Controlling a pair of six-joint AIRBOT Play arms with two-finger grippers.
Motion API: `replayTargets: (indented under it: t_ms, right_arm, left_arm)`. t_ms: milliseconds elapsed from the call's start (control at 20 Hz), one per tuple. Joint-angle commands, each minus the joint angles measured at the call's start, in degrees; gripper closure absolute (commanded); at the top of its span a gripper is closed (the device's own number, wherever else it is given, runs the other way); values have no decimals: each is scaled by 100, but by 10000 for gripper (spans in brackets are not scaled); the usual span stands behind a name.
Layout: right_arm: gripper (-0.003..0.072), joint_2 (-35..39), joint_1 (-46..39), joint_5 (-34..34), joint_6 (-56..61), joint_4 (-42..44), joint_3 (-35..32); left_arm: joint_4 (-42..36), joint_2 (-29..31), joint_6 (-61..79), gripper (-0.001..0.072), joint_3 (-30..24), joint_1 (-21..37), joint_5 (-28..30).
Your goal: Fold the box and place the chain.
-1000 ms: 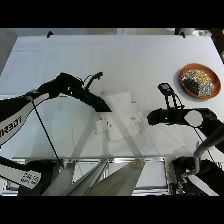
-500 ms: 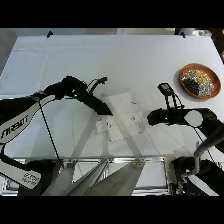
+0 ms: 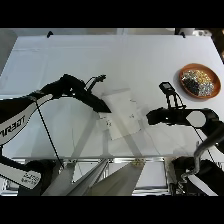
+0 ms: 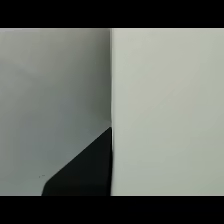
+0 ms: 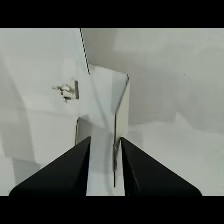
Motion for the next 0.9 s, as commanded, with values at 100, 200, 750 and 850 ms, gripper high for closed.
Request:
replayTargets:
  t_ms: [100, 200, 750, 850]
  right_arm:
    - [386, 1045, 2, 815, 4, -63, 221]
    - [386, 1674, 2, 1198, 205, -339, 225]
    - [389, 3746, 2, 2787, 876, -1150, 221]
    - [390, 3744, 2, 2706, 879, -1150, 221]
  left_arm:
    - [37, 492, 999, 703, 7, -380, -92]
    - [46, 876, 1095, 704, 7, -570, -280]
    - [1141, 2284, 813, 706, -197, -774, -568]
    - [940, 2284, 922, 706, -505, -811, -1161]
